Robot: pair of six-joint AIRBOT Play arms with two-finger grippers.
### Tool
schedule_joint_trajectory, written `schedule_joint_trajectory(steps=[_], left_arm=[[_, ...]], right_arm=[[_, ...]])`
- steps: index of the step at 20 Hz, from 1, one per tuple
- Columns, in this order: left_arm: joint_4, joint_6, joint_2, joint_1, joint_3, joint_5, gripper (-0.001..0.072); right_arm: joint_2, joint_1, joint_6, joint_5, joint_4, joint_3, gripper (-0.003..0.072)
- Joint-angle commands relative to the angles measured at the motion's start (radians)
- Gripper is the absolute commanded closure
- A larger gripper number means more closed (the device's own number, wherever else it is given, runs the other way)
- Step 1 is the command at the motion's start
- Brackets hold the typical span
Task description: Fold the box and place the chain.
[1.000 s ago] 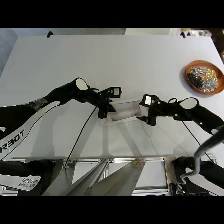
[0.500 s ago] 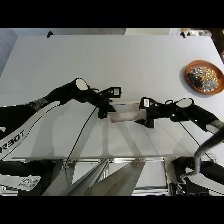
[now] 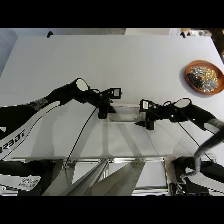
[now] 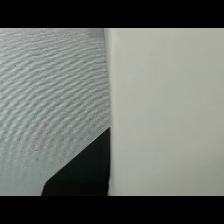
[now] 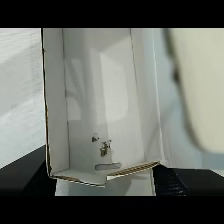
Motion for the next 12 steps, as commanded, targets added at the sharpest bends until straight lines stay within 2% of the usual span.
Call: schedule_joint_trajectory(steps=[1, 3, 4, 7, 10, 12], left_arm=[[-0.002, -0.001, 0.001, 0.001, 0.001, 0.002, 0.0698], [-0.002, -0.001, 0.001, 0.001, 0.001, 0.002, 0.0698], [-0.002, -0.001, 0.001, 0.001, 0.001, 0.002, 0.0698], [-0.002, -0.001, 0.001, 0.001, 0.001, 0.002, 0.0698], [-0.002, -0.001, 0.001, 0.001, 0.001, 0.002, 0.0698], [-0.002, -0.001, 0.001, 0.001, 0.001, 0.002, 0.0698]], right_arm=[[-0.015, 0.001, -0.001, -0.013, 0.000, -0.001, 0.0158], [-0.021, 0.001, -0.001, -0.030, 0.000, -0.001, 0.0186], [-0.021, 0.001, -0.001, -0.031, -0.003, -0.001, 0.0242], [-0.022, 0.001, -0.001, -0.037, -0.004, -0.001, 0.0288], [-0.024, 0.001, -0.001, -0.037, -0.006, -0.001, 0.0303], [-0.024, 0.001, -0.001, -0.037, -0.023, -0.001, 0.0351]])
